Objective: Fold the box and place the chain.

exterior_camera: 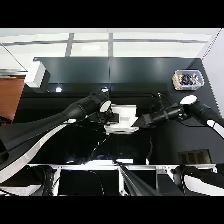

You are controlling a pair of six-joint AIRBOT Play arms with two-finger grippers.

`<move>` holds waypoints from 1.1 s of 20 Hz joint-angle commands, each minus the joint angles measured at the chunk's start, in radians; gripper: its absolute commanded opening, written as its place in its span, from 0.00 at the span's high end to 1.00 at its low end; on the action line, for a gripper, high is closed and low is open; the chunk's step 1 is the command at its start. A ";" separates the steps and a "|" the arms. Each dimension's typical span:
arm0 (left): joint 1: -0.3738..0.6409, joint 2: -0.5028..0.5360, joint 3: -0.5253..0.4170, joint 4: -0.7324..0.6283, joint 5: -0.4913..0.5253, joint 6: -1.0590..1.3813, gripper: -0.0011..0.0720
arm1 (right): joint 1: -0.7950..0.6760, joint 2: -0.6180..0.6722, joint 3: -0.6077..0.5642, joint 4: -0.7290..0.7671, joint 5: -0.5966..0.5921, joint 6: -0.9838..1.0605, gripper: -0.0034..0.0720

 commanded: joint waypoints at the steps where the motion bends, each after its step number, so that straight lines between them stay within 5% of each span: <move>1: 0.001 0.000 0.000 0.000 0.000 0.000 0.95 | 0.075 0.000 0.048 -0.047 -0.069 0.113 0.12; 2: 0.001 0.000 0.000 0.000 0.000 0.000 0.95 | 0.094 0.000 0.069 -0.084 -0.086 0.166 0.23; 8: 0.001 0.000 0.000 0.000 0.000 0.000 0.95 | 0.184 0.000 0.140 -0.233 -0.152 0.399 0.25; 10: 0.001 0.000 0.000 0.000 0.000 0.000 0.95 | 0.216 0.000 0.141 -0.263 -0.192 0.454 0.38; 22: 0.001 0.000 0.000 0.000 -0.001 0.000 0.95 | 0.490 -0.002 0.302 -0.935 -0.229 1.144 0.40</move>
